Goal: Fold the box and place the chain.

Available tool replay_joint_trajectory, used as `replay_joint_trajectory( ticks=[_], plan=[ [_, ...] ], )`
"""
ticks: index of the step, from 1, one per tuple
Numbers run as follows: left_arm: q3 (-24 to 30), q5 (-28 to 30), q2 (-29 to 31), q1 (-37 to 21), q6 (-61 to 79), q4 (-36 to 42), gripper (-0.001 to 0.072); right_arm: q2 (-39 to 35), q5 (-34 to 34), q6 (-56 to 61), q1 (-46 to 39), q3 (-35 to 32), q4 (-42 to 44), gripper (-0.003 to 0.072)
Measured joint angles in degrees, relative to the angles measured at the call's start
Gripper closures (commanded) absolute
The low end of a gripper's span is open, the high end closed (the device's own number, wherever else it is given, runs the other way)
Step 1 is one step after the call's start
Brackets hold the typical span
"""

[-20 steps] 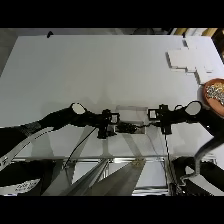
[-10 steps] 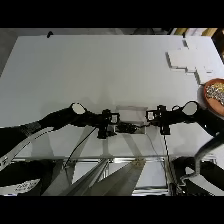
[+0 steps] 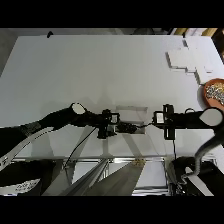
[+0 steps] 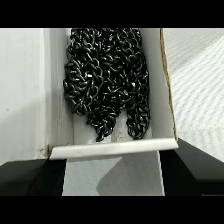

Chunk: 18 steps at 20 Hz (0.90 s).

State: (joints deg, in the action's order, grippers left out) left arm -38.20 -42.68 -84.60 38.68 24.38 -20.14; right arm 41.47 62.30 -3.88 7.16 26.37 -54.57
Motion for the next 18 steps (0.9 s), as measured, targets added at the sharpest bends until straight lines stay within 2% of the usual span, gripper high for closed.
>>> replay_joint_trajectory(
  ticks=[6,11,12,13,14,16,17,18],
  plan=[
    [0.0,0.0,0.0,0.0,0.0,0.0,0.0396,-4.0,6.4,0.9,0.0,0.0,16.0,0.0667],
    [0.0,0.0,0.0,0.0,0.0,0.0,0.0396,-3.4,6.8,1.0,0.0,0.0,19.5,0.0665],
    [0.0,0.0,0.0,0.0,0.0,0.0,0.0396,-2.9,6.5,1.1,0.0,-0.1,19.5,0.0617],
    [0.0,0.0,0.0,0.0,0.0,0.0,0.0396,-2.2,6.3,1.1,0.0,-0.2,19.5,0.0455],
    [0.0,0.0,0.0,0.0,0.0,0.0,0.0396,-1.5,5.8,1.1,0.0,-0.2,19.3,0.0391],
    [0.0,0.0,0.0,0.0,0.0,0.0,0.0396,-0.5,4.5,1.1,0.0,-0.2,18.4,0.0396],
    [0.0,0.0,0.0,0.0,0.0,0.0,0.0396,-0.2,3.9,1.1,0.0,0.1,18.1,0.0434],
    [0.0,0.0,0.0,0.0,0.0,0.0,0.0396,0.0,3.5,1.1,0.0,0.7,17.8,0.0516]
  ],
)
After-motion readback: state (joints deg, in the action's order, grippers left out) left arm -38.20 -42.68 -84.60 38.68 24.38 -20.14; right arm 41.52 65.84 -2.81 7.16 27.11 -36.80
